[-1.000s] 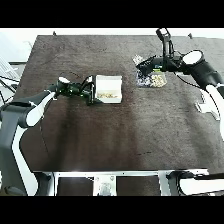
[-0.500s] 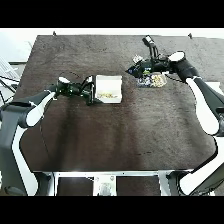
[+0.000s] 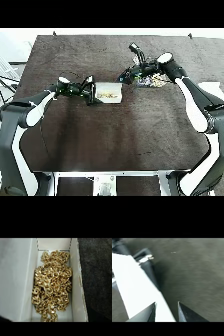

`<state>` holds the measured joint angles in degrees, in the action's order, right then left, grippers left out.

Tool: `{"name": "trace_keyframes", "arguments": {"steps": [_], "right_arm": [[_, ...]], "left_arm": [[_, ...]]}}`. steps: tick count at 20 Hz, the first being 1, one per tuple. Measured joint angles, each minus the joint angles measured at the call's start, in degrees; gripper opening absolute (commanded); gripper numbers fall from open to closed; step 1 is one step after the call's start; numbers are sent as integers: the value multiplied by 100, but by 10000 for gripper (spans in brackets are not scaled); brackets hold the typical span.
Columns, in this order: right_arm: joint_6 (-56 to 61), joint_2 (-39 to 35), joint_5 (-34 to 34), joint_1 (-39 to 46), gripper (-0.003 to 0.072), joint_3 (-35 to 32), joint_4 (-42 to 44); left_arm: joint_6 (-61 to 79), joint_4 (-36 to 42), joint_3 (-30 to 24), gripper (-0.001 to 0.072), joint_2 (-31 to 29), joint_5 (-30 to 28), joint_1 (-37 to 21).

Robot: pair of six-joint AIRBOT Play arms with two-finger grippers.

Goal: Fold the box and place the chain.

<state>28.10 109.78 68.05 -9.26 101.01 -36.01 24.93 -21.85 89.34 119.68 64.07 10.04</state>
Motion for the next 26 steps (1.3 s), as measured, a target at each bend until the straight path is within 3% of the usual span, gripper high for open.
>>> {"name": "trace_keyframes", "arguments": {"steps": [8,11,21,23,26], "right_arm": [[-7,9,614,-413,329,11,-155],[-13,11,651,-503,386,11,-374],[-240,50,483,-597,394,11,-608],[-275,61,476,-616,468,11,-645],[-297,72,479,-649,477,11,-750]], "left_arm": [[-2,-2,0,357,0,-2,0],[-2,0,0,357,0,-2,0],[-2,-2,0,357,0,-4,0],[-2,-2,0,357,0,-2,0],[-2,-2,0,356,0,-4,0]]}}
